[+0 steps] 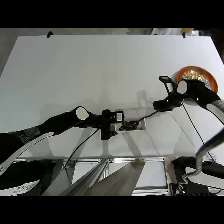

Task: Fold the box and place the chain.

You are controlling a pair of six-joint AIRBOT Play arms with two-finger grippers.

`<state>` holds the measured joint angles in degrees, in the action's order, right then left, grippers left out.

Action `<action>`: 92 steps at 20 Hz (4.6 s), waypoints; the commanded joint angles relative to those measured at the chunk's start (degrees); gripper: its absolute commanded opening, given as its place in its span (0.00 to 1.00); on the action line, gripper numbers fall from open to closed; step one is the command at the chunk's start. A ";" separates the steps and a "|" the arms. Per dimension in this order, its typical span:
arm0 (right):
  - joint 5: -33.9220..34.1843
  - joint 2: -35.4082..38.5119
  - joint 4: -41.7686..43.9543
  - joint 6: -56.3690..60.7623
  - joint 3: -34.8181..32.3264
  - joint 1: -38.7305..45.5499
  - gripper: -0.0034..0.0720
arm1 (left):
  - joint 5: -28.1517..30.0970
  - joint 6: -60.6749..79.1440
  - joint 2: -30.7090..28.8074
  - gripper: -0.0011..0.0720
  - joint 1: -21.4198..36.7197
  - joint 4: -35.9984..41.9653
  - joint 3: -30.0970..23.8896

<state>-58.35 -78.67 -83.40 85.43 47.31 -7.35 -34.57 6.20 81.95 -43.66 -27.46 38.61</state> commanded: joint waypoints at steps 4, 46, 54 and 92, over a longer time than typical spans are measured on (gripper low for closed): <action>-4.00 7.28 -0.42 -1.90 -0.07 -1.42 0.06 | 0.02 0.02 0.00 0.30 0.00 -0.02 0.00; -0.33 24.52 1.22 -3.43 6.51 0.37 0.09 | -0.17 0.00 0.00 0.30 0.00 -0.02 0.00; 1.25 12.72 1.09 -2.71 -0.68 4.61 0.57 | -0.17 0.00 0.00 0.30 0.00 -0.02 0.00; -2.60 13.35 2.84 -0.22 -4.59 3.56 0.06 | -0.17 0.00 0.00 0.30 0.00 -0.02 0.00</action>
<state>-57.21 -70.08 -80.68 85.27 42.68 -3.03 -34.76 6.20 81.95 -43.66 -27.49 38.61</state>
